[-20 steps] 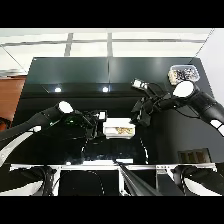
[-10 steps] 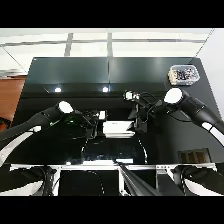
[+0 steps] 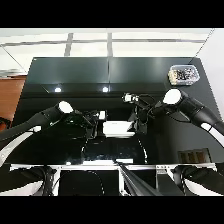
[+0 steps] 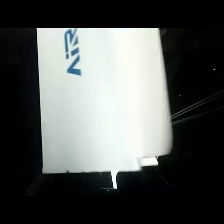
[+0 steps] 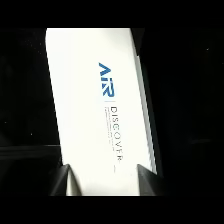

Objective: Fold the box and place the chain.

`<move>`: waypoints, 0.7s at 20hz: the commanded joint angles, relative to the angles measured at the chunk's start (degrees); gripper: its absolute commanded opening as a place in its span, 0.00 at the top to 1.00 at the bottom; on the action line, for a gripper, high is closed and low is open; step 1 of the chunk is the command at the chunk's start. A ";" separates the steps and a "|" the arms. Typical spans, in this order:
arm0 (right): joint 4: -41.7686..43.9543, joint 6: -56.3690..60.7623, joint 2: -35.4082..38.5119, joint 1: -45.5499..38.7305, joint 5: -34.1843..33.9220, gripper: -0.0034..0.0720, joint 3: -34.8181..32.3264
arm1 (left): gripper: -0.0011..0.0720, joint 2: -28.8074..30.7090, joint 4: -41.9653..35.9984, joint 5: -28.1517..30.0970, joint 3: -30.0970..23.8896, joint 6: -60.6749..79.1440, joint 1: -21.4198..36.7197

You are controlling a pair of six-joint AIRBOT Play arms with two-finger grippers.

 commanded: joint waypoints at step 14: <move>-2.14 -0.02 -0.04 0.87 -0.83 0.55 -0.42 | 0.32 -0.04 0.00 -0.09 0.02 -0.11 -0.04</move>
